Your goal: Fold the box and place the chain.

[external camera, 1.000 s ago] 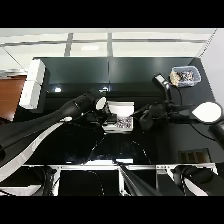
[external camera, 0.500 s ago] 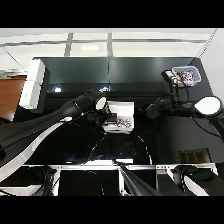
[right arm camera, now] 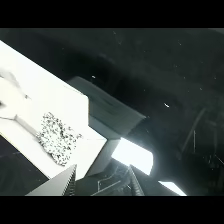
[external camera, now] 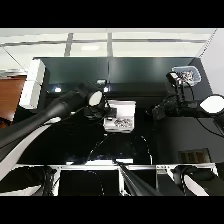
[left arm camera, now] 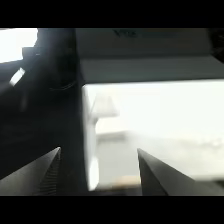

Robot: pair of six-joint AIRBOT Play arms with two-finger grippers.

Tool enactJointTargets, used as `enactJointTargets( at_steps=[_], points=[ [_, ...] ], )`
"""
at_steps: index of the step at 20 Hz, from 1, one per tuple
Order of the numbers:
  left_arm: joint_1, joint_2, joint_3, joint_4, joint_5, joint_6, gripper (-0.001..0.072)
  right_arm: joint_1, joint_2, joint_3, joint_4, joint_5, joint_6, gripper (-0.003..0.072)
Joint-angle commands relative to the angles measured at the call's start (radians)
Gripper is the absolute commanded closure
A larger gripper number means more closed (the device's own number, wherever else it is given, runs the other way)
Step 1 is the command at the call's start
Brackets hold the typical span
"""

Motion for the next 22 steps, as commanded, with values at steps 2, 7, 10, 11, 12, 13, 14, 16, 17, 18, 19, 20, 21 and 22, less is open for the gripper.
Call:
enactJointTargets(
  at_steps=[2, 7, 10, 11, 12, 13, 14, 16, 17, 18, 19, 20, 21, 22],
  points=[
    [0.022, 0.228, -0.093, 0.211, -0.066, 0.1, 0.0167, -0.002, 0.001, 0.001, -0.009, 0.018, 0.0, 0.0309],
    [0.409, 0.386, -0.472, -0.307, 0.208, 0.415, 0.0175, -0.002, 0.001, 0.0, -0.008, 0.017, 0.002, 0.0309],
    [0.607, 0.341, -0.648, -0.913, 0.296, 1.164, 0.0172, -0.002, 0.001, 0.0, -0.007, 0.019, 0.004, 0.0309],
    [0.637, 0.315, -0.664, -0.974, 0.282, 1.382, 0.0172, -0.002, 0.001, 0.0, -0.007, 0.019, 0.012, 0.0309],
    [0.647, 0.293, -0.662, -0.97, 0.264, 1.561, 0.0171, -0.002, 0.001, 0.0, -0.007, 0.02, 0.029, 0.0309],
    [0.645, 0.277, -0.662, -0.964, 0.263, 1.722, 0.0127, -0.002, 0.001, 0.0, -0.007, 0.021, 0.036, 0.0309],
    [0.638, 0.265, -0.662, -0.964, 0.254, 1.876, -0.0003, -0.002, 0.001, 0.0, -0.006, 0.022, 0.049, 0.0309],
    [0.602, 0.255, -0.661, -0.961, 0.241, 2.17, -0.0006, -0.002, 0.001, 0.0, -0.005, 0.023, 0.056, 0.0309],
    [0.577, 0.255, -0.661, -0.959, 0.242, 2.329, -0.0006, -0.002, 0.001, 0.0, -0.004, 0.023, 0.056, 0.0309],
    [0.552, 0.255, -0.661, -0.959, 0.261, 2.462, -0.0006, -0.002, 0.001, 0.0, -0.004, 0.023, 0.056, 0.0309],
    [0.526, 0.249, -0.659, -0.959, 0.305, 2.527, -0.0005, -0.002, 0.001, 0.0, -0.005, 0.022, 0.056, 0.0309],
    [0.507, 0.232, -0.65, -0.954, 0.339, 2.547, -0.0005, -0.002, 0.001, 0.0, -0.004, 0.022, 0.056, 0.0309],
    [0.496, 0.204, -0.632, -0.934, 0.341, 2.57, -0.0004, -0.002, 0.001, 0.0, -0.005, 0.02, 0.056, 0.0309],
    [0.482, 0.168, -0.603, -0.905, 0.332, 2.588, -0.0002, -0.002, 0.001, 0.0, -0.005, 0.016, 0.056, 0.0309]
  ],
)
